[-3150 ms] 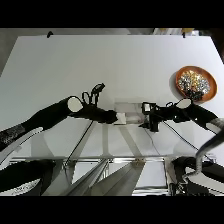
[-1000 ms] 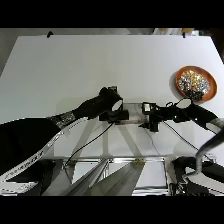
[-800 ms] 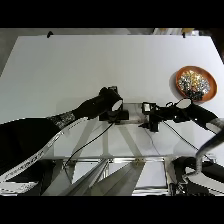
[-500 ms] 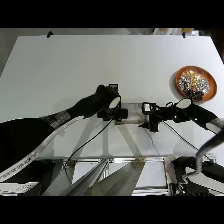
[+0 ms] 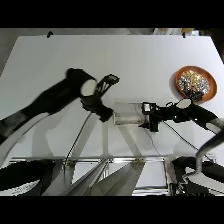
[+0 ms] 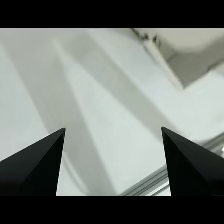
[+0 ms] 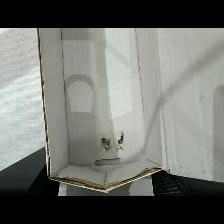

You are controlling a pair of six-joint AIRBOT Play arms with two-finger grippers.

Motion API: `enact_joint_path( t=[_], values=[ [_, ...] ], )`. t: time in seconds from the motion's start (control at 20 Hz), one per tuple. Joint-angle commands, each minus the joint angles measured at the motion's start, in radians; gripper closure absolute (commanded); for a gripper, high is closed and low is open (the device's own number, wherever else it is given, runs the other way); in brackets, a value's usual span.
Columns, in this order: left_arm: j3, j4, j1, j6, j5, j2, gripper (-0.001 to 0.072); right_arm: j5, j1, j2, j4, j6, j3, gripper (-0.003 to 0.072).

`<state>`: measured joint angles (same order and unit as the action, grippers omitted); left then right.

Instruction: Fold the box and place the chain.

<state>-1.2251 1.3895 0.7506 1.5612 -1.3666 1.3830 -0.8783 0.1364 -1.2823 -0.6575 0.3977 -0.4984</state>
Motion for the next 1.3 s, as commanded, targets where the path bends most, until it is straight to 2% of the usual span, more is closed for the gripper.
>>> enact_joint_path(
  t=[0.0,0.15,0.2,0.25,0.3,0.35,0.5,0.6,0.7,0.95,1.25],
  values=[
    [0.146,-0.106,-0.097,-0.525,0.063,-0.135,0.0056,0.0,0.0,0.0,0.0,0.0,0.0,0.035],
    [0.423,-0.351,-0.179,-1.107,0.403,-0.2,0.0057,0.0,0.0,0.0,0.0,0.0,0.0,0.035],
    [0.506,-0.451,-0.193,-1.305,0.512,-0.196,0.0058,0.0,0.0,0.0,0.0,0.0,0.0,0.035],
    [0.564,-0.567,-0.198,-1.479,0.581,-0.179,0.0057,0.0,0.0,0.0,0.0,0.0,0.0,0.035],
    [0.592,-0.659,-0.201,-1.611,0.595,-0.15,0.0054,0.0,0.0,0.0,0.0,0.0,0.0,0.035],
    [0.595,-0.735,-0.2,-1.732,0.588,-0.11,0.0017,0.0,0.0,0.0,0.0,0.0,0.0,0.035],
    [0.59,-0.979,-0.199,-1.973,0.636,0.01,0.0011,0.0,0.0,0.0,0.0,0.0,0.0,0.035],
    [0.577,-1.082,-0.198,-2.092,0.637,0.067,0.0011,0.0,0.0,0.0,0.0,0.0,0.0,0.035],
    [0.564,-1.118,-0.194,-2.163,0.646,0.094,0.0011,0.0,0.0,0.0,0.0,0.0,0.0,0.035],
    [0.525,-1.147,-0.181,-2.167,0.652,0.137,0.0008,0.0,0.0,0.0,0.0,0.0,0.0,0.035],
    [0.52,-1.147,-0.147,-2.167,0.629,0.142,0.0007,0.0,0.0,0.0,0.0,0.0,0.0,0.035]
  ],
)
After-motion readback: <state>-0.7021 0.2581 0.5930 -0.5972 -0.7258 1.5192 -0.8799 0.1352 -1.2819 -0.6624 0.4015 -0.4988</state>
